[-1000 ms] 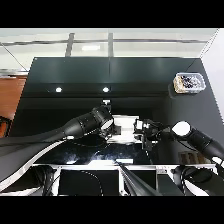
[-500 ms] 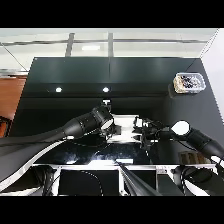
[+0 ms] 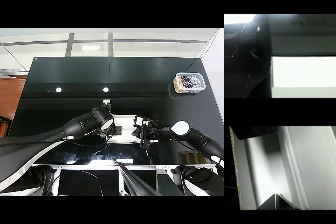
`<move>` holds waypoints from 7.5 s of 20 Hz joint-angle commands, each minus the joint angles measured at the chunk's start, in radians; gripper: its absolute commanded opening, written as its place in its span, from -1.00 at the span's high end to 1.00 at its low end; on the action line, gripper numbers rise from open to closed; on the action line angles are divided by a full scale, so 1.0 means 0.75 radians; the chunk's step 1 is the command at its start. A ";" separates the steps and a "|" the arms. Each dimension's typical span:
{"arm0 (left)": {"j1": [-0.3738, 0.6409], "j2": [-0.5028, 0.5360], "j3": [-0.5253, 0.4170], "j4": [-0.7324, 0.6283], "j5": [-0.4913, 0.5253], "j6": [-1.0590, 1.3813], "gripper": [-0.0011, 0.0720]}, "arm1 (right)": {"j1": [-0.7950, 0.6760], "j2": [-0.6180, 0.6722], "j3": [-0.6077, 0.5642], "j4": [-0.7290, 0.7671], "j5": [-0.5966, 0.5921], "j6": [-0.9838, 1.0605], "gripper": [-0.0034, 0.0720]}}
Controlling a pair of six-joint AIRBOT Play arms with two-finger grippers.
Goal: Fold the box and place the chain.
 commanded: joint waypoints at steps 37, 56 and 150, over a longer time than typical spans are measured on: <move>0.001 0.001 0.001 0.005 -0.003 0.009 0.89 | -0.517 -0.079 0.057 -0.003 0.700 1.376 -0.68; 0.001 0.001 0.001 0.009 -0.003 0.009 0.89 | 0.269 -0.164 0.387 -0.838 0.289 2.529 0.09; 0.006 -0.002 0.001 0.009 -0.004 0.009 0.89 | -0.894 -1.109 1.751 -0.987 0.620 2.957 -0.67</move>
